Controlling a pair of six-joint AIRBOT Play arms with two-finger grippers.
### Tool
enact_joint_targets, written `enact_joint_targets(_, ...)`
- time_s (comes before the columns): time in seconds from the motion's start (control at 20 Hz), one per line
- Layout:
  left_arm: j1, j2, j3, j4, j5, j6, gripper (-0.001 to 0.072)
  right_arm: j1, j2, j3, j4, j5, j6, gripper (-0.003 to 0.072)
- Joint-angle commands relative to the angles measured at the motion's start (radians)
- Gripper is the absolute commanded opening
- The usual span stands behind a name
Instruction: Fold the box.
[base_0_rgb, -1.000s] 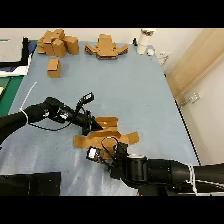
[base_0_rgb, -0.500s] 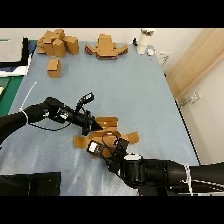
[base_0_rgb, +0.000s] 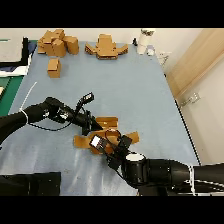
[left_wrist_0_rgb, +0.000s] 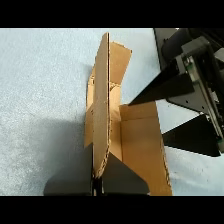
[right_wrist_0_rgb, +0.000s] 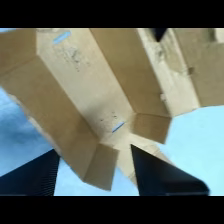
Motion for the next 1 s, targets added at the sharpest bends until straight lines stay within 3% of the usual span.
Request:
enact_joint_targets(0.0, 0.000, -0.001, -0.001, 0.000, 0.000, 0.000, 0.0011, -0.008, 0.002, 0.000, -0.055, -0.023, 0.006, 0.0720)
enact_joint_targets(0.25, 0.000, -0.001, -0.001, 0.000, 0.000, 0.000, 0.0011, -0.066, 0.074, -0.027, -0.059, 0.015, -0.080, 0.0720)
enact_joint_targets(0.55, 0.000, -0.001, -0.001, 0.000, 0.000, 0.000, 0.0011, -0.203, 0.206, -0.106, -0.034, 0.188, -0.293, 0.0720)
enact_joint_targets(0.75, 0.000, -0.001, -0.001, 0.000, 0.000, 0.000, 0.0011, -0.349, 0.201, -0.109, 0.163, 0.313, -0.599, 0.0720)
enact_joint_targets(0.95, 0.000, -0.001, -0.001, 0.000, 0.000, 0.000, 0.0011, -0.506, 0.201, -0.109, 0.395, 0.358, -0.911, 0.0720)
